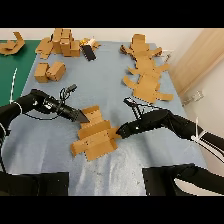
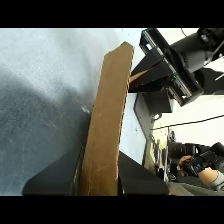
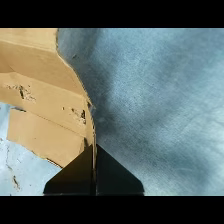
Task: Fold the box.
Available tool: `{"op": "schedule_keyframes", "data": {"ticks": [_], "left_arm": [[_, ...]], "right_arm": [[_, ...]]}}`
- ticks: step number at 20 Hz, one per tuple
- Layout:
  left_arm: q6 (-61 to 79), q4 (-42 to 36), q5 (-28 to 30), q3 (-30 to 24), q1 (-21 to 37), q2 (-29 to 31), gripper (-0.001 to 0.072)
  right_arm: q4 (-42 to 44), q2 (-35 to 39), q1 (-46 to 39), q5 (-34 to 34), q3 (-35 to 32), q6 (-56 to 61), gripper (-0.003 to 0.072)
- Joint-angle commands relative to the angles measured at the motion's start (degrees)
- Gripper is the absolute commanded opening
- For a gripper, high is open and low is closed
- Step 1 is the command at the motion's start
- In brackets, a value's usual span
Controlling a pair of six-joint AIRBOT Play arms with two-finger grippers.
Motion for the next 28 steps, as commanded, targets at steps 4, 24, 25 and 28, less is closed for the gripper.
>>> {"op": "schedule_keyframes", "data": {"ticks": [4, 24, 25, 28], "left_arm": [[-0.2, -0.1, -0.8, 0.0, 0.4, 0.0, 0.0256], [1.1, -3.1, 3.8, -0.7, 0.2, 0.0, 0.0255], [1.1, -3.0, 3.8, -0.7, 0.1, 0.0, 0.0255], [1.1, -3.0, 3.3, -0.8, 0.1, 0.0, 0.0253]], "right_arm": [[-0.4, -0.6, 0.0, 0.0, 0.0, 0.8, 0.0003], [-0.4, -0.6, 0.0, 0.1, 0.0, 1.7, 0.0003], [-0.4, -0.6, 0.0, 0.1, 0.0, 1.7, 0.0003], [-0.5, -0.6, 0.0, 0.3, 0.0, 1.7, 0.0003]]}}
